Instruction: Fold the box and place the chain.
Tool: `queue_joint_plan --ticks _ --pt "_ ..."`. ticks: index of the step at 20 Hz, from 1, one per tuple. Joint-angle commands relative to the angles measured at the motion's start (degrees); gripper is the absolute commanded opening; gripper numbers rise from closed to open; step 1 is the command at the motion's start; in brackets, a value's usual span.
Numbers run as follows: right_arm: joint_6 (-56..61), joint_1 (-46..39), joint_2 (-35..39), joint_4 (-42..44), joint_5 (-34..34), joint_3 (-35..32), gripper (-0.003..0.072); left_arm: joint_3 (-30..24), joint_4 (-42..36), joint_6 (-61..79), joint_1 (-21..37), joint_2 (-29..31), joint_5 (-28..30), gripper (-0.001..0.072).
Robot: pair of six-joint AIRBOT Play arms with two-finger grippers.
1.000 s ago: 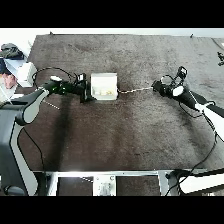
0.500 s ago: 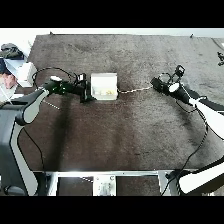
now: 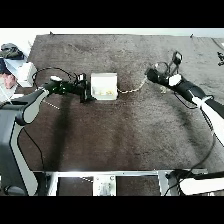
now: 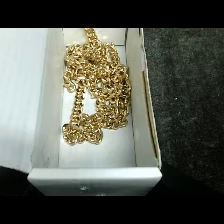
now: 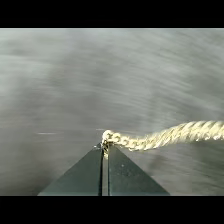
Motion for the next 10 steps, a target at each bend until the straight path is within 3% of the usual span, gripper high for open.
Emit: queue_joint_plan --ticks 1,6,10 --pt "-4.2 5.0 8.7 -0.8 1.0 0.0 -0.0016 0.0 0.0 0.0 0.0 0.0 0.0 0.0205" --pt "-4.3 12.5 15.1 -2.2 -0.2 0.1 -0.0016 0.0 0.0 0.0 0.0 0.0 0.0 0.0205" --pt "-4.3 18.1 17.3 -2.3 -6.7 0.1 -0.0017 0.0 0.0 0.0 0.0 0.0 0.0 0.0205"
